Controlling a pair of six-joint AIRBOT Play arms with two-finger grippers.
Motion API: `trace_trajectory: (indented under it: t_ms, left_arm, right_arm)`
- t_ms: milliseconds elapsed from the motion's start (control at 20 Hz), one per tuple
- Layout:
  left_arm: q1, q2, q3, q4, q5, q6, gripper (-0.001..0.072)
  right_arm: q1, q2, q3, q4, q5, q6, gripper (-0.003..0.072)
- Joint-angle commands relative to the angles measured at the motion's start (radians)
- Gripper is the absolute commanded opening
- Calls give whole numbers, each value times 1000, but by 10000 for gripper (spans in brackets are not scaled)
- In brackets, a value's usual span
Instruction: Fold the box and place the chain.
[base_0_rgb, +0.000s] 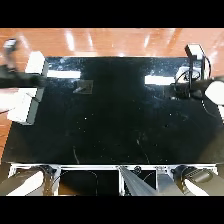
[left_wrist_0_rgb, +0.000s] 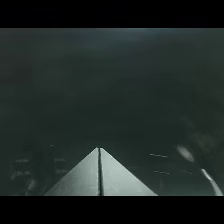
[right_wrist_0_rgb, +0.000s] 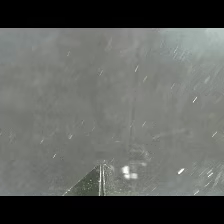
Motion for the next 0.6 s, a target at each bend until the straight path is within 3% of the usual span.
trace_trajectory:
  t_ms: [0,100,150,550]
  left_arm:
    - [-366,1,-1,216,-52,-243,18]
    - [-442,-1,-23,378,-56,-467,19]
    - [-455,-2,-34,395,-44,-512,19]
    - [-457,-4,-35,380,-85,-518,19]
  right_arm:
    - [-8,-125,87,-47,37,-22,29]
    - [-30,-141,37,-48,35,17,29]
    - [-43,-141,4,-48,23,37,29]
    - [-72,-141,-45,-43,38,43,29]
